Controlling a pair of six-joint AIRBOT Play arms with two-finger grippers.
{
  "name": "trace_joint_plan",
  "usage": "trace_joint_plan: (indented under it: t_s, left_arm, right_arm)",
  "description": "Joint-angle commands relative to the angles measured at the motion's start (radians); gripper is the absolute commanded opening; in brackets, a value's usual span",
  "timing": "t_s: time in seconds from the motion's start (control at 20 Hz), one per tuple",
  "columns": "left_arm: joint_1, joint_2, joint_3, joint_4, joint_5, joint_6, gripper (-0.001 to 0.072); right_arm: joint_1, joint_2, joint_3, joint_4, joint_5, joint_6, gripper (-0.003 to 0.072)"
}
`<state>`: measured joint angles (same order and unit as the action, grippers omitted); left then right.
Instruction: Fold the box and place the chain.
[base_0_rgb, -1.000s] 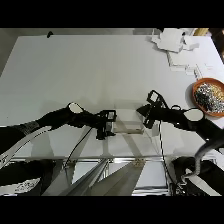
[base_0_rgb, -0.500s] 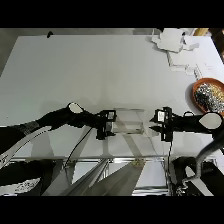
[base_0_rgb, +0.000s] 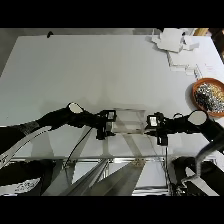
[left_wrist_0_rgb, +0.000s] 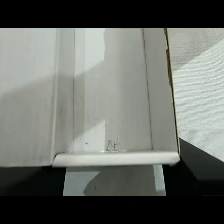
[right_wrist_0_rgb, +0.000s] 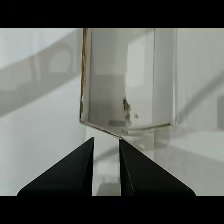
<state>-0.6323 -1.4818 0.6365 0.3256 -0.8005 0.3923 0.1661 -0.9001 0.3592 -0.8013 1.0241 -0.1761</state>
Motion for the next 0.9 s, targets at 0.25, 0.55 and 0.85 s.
trace_joint_plan:
  t_s: [0.25,0.55,0.85]
  left_arm:
    - [0.001,0.001,0.001,0.000,0.000,0.000,0.0211]
    - [0.001,0.001,0.001,0.000,0.000,0.000,0.0211]
    - [0.001,0.001,0.001,0.000,0.000,0.000,0.0211]
  right_arm:
    - [0.011,-0.161,-0.002,0.194,-0.075,-0.069,0.0166]
    - [0.010,-0.148,-0.023,0.254,-0.067,0.034,0.0418]
    - [0.010,0.115,-0.024,-0.070,-0.060,0.578,0.0189]
